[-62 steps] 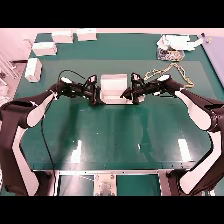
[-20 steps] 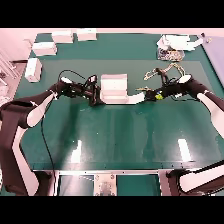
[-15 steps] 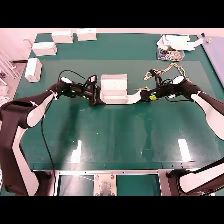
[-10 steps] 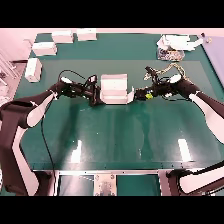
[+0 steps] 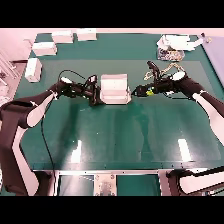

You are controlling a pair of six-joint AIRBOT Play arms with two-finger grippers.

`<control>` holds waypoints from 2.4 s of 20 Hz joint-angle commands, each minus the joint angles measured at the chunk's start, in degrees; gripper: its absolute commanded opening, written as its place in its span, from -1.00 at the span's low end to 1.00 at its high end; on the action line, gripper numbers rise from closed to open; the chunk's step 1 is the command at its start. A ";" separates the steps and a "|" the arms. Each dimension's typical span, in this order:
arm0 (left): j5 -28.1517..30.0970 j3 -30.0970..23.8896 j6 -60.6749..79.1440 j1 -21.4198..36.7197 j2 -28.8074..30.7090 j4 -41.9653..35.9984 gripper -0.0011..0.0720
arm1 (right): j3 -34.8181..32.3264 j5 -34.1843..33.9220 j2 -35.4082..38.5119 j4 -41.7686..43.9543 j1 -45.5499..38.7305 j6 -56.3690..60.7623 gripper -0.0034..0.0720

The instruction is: Fold the box and place the chain.

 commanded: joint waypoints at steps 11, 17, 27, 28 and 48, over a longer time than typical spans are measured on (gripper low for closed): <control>-0.02 0.00 0.00 0.07 0.02 0.02 0.25 | -0.07 0.83 -1.11 3.15 1.53 -1.53 -0.26; -0.09 0.00 0.00 0.07 0.02 0.00 0.25 | 0.04 1.18 -1.95 4.42 1.42 -1.53 -0.09; -0.46 0.00 0.00 0.07 0.02 0.00 0.25 | 1.27 0.98 -1.95 4.09 3.80 -1.18 -0.09; -0.46 0.00 0.00 0.07 0.02 0.00 0.25 | 1.60 0.98 -1.95 2.86 3.87 -0.11 -0.09; -0.70 0.00 0.00 0.07 0.02 -0.17 0.25 | 10.01 0.04 -1.95 -23.80 12.04 23.04 -0.06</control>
